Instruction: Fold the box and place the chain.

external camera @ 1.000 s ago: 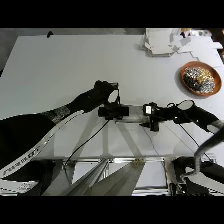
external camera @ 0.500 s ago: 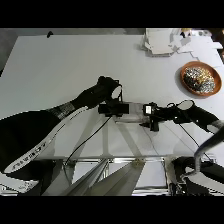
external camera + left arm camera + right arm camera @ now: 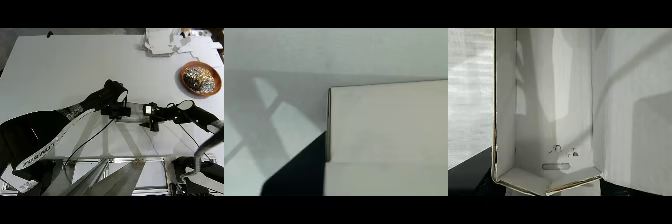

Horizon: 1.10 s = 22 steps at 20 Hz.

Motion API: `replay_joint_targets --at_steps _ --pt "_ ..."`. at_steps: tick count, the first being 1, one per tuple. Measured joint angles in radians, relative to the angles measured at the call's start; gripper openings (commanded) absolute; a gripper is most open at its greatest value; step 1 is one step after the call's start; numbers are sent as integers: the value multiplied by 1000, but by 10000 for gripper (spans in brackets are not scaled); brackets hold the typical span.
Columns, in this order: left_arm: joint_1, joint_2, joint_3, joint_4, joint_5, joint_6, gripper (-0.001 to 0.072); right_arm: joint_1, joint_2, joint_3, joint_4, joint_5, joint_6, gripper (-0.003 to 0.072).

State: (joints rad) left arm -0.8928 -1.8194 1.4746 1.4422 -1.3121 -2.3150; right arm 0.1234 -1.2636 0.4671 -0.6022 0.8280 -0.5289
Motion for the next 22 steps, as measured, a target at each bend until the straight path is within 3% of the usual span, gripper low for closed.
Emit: replay_joint_targets --at_steps 4,5,6,7,11,13,16,17,22 --pt "-3 -3 1 3 -2 4 22 0 0 0 -1 0 -2 410" --pt "-3 -3 1 4 -2 5 86 0 0 0 -2 0 -2 410" --pt "-4 -4 1 8 -2 11 197 0 0 0 -3 -3 -4 410" --pt "-4 -6 0 14 -5 12 218 0 0 0 -3 -3 -5 410" --pt "-4 -5 0 11 -2 10 197 0 0 0 -3 -2 -5 410" --pt "-4 -6 0 5 10 8 88 0 0 0 -3 -2 -4 410" --pt "-5 -6 0 3 21 7 70 0 0 0 -3 -2 -3 410" --pt "-5 -6 0 5 24 6 4 0 0 0 -3 -3 -3 410" --pt "-11 -9 0 7 32 2 41 0 0 0 -2 -3 -2 410"
